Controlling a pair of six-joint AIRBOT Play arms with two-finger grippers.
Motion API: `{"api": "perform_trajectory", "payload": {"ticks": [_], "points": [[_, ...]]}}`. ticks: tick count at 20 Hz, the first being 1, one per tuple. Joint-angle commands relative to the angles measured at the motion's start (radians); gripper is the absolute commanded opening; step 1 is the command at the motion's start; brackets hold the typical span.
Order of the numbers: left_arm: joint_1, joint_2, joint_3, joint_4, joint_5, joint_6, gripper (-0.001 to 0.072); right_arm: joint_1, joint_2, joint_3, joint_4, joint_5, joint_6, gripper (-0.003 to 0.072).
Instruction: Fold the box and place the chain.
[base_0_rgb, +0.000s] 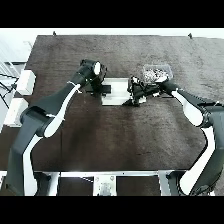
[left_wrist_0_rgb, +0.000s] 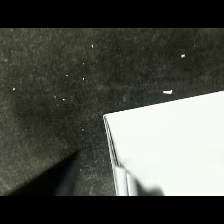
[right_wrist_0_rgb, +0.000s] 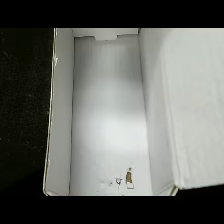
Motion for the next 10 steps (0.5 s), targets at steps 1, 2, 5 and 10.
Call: {"api": "perform_trajectory", "payload": {"ticks": [1, 2, 5, 10], "points": [[0.000, 0.003, 0.005, -0.012, -0.024, 0.045, 0.0547, 0.000, 0.000, 0.000, 0.003, 0.003, 0.001, 0.0553], [0.000, 0.003, 0.005, -0.022, -0.033, 0.051, 0.0546, 0.000, 0.000, 0.000, 0.003, 0.003, 0.001, 0.0553], [0.000, 0.016, 0.005, -0.049, -0.043, 0.092, 0.0546, 0.000, 0.000, 0.000, 0.003, 0.003, 0.001, 0.0552], [0.016, 0.123, 0.003, -0.052, -0.045, 0.230, 0.0548, 0.000, 0.000, 0.000, 0.003, 0.003, 0.001, 0.0552]]}}
